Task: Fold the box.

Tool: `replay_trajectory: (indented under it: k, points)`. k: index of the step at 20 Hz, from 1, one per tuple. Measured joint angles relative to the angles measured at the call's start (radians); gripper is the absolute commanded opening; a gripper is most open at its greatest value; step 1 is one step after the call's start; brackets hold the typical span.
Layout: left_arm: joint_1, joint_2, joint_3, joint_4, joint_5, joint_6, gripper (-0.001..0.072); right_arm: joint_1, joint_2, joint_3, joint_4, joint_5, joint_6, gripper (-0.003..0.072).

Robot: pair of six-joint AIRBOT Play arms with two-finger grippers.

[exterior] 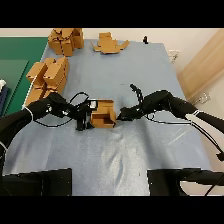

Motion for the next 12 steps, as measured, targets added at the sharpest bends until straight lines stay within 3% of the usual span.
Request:
replay_trajectory:
  k: [1,3,5,6,7,9,12]
  points:
    - [0.000,0.000,0.000,0.000,0.000,0.000,0.0295,0.001,0.003,0.003,0.009,-0.016,-0.002,0.0006]
    - [0.000,0.000,0.000,0.000,-0.001,0.000,0.0294,0.004,0.007,0.006,0.024,-0.045,-0.006,0.0108]
    - [0.000,0.000,0.000,0.000,-0.001,0.000,0.0295,0.005,0.008,0.007,0.037,-0.058,-0.008,0.0109]
    - [0.000,0.000,0.000,0.000,-0.001,0.000,0.0295,0.005,0.007,0.008,0.045,-0.061,-0.009,0.0145]
    - [0.000,0.000,0.000,0.000,-0.001,0.000,0.0295,0.006,0.006,0.009,0.049,-0.065,-0.009,0.0257]
    - [0.000,0.000,0.000,0.000,-0.001,0.000,0.0294,0.006,0.000,0.009,0.054,-0.066,-0.010,0.0387]
    - [0.000,0.000,0.000,0.000,-0.001,0.000,0.0295,0.017,-0.008,0.010,0.058,-0.042,-0.009,0.0397]
